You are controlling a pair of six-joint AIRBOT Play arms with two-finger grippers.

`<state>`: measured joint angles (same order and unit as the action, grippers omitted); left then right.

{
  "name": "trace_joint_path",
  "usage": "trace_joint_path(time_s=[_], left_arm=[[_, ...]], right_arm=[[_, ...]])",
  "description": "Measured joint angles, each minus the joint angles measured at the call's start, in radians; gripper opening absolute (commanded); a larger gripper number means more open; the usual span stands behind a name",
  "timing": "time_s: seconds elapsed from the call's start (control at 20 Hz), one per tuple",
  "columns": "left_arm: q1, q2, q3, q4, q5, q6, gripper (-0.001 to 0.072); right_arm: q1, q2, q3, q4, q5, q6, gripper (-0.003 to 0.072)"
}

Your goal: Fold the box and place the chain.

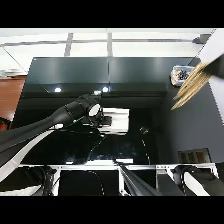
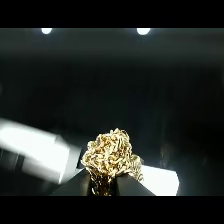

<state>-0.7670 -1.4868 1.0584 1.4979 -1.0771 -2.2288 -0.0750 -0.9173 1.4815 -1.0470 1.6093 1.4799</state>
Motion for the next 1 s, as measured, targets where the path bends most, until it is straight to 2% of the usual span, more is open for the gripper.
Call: trace_joint_path(time_s=[0.1,0.2,0.4,0.65,0.8,1.0], left_arm=[[0.000,0.000,0.000,0.000,0.000,0.000,0.0029],[0.000,0.000,0.000,0.000,0.000,0.000,0.0029],[0.000,0.000,0.000,0.000,0.001,0.000,0.0029],[0.000,0.000,0.000,0.000,0.001,0.000,0.0029],[0.000,0.000,0.000,0.000,0.002,0.000,0.0029],[0.000,0.000,0.000,0.000,0.002,0.000,0.0029]], right_arm=[[0.076,0.036,-0.140,0.063,-0.001,-0.004,0.0013],[0.157,0.054,-0.269,0.148,-0.060,-0.007,0.0013],[0.340,0.053,-0.468,0.304,-0.306,-0.010,0.0014],[0.477,-0.005,-0.544,0.397,-0.566,-0.011,0.0014],[0.503,-0.046,-0.556,0.399,-0.623,-0.012,0.0014],[0.516,-0.074,-0.576,0.342,-0.641,-0.011,0.0014]])
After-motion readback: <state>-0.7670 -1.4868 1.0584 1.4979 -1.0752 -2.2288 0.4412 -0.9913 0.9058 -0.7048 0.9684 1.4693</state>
